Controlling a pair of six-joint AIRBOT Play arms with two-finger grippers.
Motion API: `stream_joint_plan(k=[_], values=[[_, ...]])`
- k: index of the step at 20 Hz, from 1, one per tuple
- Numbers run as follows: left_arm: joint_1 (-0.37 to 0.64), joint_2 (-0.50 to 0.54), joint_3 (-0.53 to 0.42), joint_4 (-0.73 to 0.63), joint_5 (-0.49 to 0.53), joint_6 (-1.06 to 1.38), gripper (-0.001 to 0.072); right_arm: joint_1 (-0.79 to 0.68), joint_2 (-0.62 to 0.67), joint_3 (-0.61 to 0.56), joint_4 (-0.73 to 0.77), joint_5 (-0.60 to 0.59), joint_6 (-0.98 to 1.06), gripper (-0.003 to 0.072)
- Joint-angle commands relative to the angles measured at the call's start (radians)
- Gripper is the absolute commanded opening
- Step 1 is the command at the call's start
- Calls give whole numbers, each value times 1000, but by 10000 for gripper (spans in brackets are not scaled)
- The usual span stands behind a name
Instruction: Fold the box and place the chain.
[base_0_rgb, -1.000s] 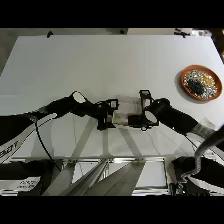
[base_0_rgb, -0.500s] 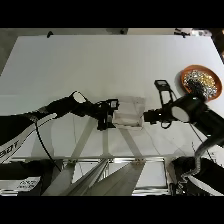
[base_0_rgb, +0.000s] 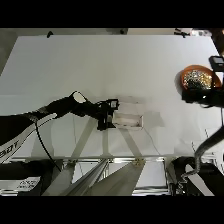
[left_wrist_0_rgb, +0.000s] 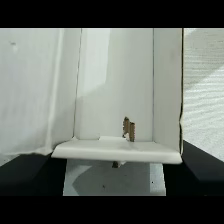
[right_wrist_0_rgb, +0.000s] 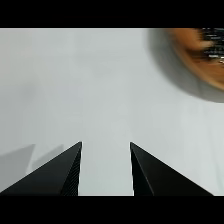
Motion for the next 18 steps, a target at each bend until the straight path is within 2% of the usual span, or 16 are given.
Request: stream_joint_plan(k=[1, 6, 9, 11, 15, 18], values=[[0, 0, 0, 0, 0, 1, 339, -296, -216, 77, 95, -112, -164, 341], [0, 0, 0, 0, 0, 0, 339, -343, -573, 293, 108, -171, -202, 344], [0, 0, 0, 0, 0, 1, 339, -330, -717, 425, 109, -168, -177, 344], [0, 0, 0, 0, 0, 1, 339, -330, -769, 471, 109, -143, -141, 344], [0, 0, 0, 0, 0, 0, 339, -328, -813, 475, 110, -91, -141, 342], [0, 0, 0, 0, 0, 0, 339, -328, -851, 475, 98, -97, -132, 339]])
